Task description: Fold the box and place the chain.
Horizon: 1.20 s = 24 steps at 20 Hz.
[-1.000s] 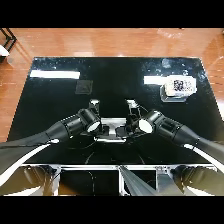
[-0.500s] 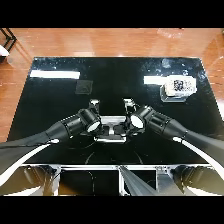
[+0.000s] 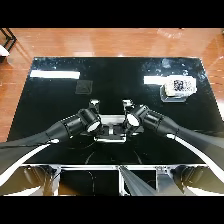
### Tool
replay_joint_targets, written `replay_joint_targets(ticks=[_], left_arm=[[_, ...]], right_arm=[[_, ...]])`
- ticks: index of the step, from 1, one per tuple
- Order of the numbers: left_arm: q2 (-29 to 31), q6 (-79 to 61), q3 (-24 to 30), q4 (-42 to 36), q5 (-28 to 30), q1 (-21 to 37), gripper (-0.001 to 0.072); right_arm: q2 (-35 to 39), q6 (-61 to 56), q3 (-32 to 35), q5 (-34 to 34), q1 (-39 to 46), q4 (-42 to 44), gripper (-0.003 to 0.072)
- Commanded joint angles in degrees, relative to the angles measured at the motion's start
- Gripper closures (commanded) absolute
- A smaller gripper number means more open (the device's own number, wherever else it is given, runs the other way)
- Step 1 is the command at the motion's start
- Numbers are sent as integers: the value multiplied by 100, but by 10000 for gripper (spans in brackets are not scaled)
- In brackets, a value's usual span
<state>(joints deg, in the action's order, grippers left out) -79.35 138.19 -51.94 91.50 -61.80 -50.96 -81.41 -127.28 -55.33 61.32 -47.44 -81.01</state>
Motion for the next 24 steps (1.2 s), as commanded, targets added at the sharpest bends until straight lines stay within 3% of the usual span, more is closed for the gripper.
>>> replay_joint_targets(ticks=[1, 5, 6, 8, 14, 16, 17, 18, 24], left_arm=[[-2, 0, 2, -2, 4, 4, 685], [-2, 0, 2, -4, 4, 4, 685], [-2, 0, 2, -4, 4, 4, 685], [-2, 0, 2, -4, 4, 4, 685], [-2, 0, 2, -4, 4, 4, 685], [-2, 0, 2, -4, 2, 4, 685], [-2, 0, 2, -4, 2, 4, 685], [-2, 0, 2, -4, 2, 4, 685], [-2, 0, 2, -9, -2, 4, 685]], right_arm=[[-61, -74, -39, -50, -7, 42, 451], [-83, -179, -39, -24, -7, 46, 455], [-83, -181, -39, -26, -7, 57, 570], [-83, -188, -39, -31, -7, 96, 647], [-83, -304, -39, -74, -7, 144, 662], [-83, -304, -39, -66, -7, 144, 628], [-83, -306, -39, -28, -7, 146, 403], [-83, -304, -39, 35, -7, 144, 379], [-85, -310, -37, 26, -7, 120, 392]])
